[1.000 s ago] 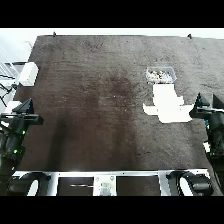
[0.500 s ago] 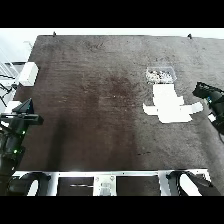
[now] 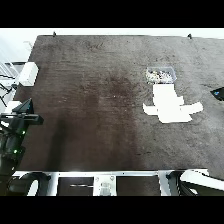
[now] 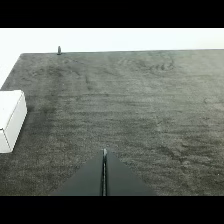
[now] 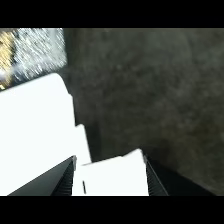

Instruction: Fold the box and place the chain.

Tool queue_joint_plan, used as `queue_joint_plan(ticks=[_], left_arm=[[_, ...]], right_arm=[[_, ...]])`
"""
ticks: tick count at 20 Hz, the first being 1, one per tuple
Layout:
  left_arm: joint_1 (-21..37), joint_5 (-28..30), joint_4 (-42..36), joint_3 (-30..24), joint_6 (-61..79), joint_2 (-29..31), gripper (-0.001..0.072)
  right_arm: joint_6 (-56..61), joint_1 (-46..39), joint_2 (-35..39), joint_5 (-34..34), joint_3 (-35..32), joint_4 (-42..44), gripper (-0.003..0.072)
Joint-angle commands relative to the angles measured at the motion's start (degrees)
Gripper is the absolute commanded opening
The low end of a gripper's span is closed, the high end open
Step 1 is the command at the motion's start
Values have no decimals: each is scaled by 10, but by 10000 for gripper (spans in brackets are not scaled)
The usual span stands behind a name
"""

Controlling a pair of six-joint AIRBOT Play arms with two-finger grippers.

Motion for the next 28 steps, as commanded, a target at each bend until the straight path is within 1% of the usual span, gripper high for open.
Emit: queue_joint_plan(ticks=[1,3,6,11,14,17,18,19,20,21,22,23,26,28], left_arm=[[0,0,0,0,0,0,19],[0,0,0,0,0,0,19],[0,0,0,0,0,0,18],[0,0,0,0,0,0,18],[0,0,0,0,0,0,18],[0,0,0,0,0,0,18],[0,0,0,0,0,0,18],[0,0,0,0,0,0,18],[0,0,0,0,0,0,19],[0,0,0,0,0,0,19],[0,0,0,0,0,0,19],[0,0,0,0,0,0,19],[0,0,0,0,0,0,19],[0,0,0,0,0,0,18]], right_arm=[[41,-16,-127,173,157,-77,530],[42,-2,-195,219,217,-92,530],[37,16,-254,244,256,-101,530],[22,32,-304,302,257,-99,530],[21,39,-323,316,257,-95,526],[10,48,-337,342,256,-79,502],[8,49,-340,342,256,-78,435],[6,50,-345,342,256,-67,410],[7,50,-348,342,253,-62,410],[6,50,-351,342,253,-60,361],[2,50,-354,342,252,-56,262],[-6,49,-354,343,252,-51,1],[-6,47,-349,387,248,-25,7],[-7,49,-320,379,208,2,7]])
